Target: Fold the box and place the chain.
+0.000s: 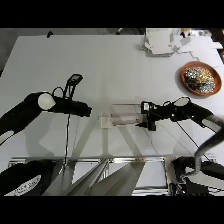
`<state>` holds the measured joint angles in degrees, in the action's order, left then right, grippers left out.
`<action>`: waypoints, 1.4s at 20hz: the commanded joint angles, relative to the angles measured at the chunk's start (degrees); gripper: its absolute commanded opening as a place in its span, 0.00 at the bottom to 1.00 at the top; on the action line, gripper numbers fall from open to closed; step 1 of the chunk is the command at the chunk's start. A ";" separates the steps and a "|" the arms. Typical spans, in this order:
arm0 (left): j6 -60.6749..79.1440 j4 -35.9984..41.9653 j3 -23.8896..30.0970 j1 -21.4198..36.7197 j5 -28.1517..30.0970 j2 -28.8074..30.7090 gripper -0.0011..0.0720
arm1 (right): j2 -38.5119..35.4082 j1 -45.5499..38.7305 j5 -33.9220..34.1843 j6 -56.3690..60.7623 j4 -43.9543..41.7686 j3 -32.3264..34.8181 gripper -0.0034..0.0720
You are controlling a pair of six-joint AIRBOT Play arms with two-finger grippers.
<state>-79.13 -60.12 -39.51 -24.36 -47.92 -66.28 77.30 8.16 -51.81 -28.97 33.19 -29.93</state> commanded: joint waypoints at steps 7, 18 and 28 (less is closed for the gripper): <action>6.34 16.22 0.09 -5.11 -1.97 -11.87 0.02 | -0.02 -0.02 -0.02 0.00 0.00 0.00 0.58; 11.91 20.39 0.07 -5.40 -0.24 -6.16 0.03 | -0.02 -0.02 -0.02 0.00 0.00 0.00 0.58; 12.11 23.43 0.04 -9.97 2.95 -5.20 0.33 | -0.02 -0.02 -0.02 0.00 0.00 0.00 0.58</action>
